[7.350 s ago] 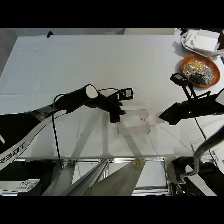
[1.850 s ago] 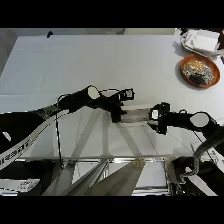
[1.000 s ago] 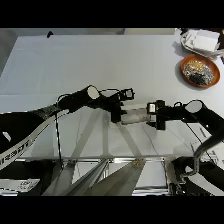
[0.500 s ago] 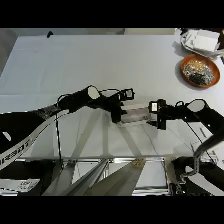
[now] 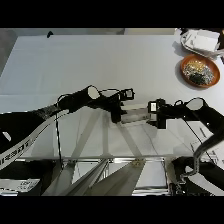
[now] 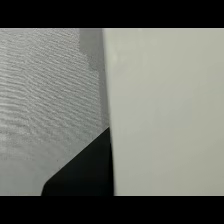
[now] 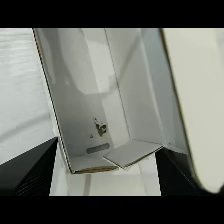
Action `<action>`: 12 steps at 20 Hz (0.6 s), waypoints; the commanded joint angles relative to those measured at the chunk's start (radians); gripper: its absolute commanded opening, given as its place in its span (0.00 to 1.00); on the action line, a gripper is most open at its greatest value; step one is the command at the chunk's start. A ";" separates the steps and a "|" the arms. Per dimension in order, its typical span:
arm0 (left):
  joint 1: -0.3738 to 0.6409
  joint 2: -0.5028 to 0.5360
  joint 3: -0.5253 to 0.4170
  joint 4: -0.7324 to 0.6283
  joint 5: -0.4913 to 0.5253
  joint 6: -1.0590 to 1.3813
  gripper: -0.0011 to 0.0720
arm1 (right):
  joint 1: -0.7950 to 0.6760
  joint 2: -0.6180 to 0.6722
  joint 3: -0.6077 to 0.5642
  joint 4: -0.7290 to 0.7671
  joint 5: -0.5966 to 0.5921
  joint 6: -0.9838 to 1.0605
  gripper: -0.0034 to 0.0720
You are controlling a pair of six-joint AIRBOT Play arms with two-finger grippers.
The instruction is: Fold the box and place the chain.
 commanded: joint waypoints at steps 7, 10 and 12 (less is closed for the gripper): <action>0.000 0.000 0.000 0.000 0.001 0.000 0.03 | 0.027 -0.002 -0.011 -0.049 0.048 0.091 0.90; 0.000 0.000 0.000 0.000 0.001 0.000 0.03 | 0.036 -0.002 -0.029 -0.058 0.088 0.092 0.90; 0.000 0.000 0.000 0.000 0.001 0.000 0.03 | 0.050 -0.002 -0.029 -0.057 0.092 0.134 0.90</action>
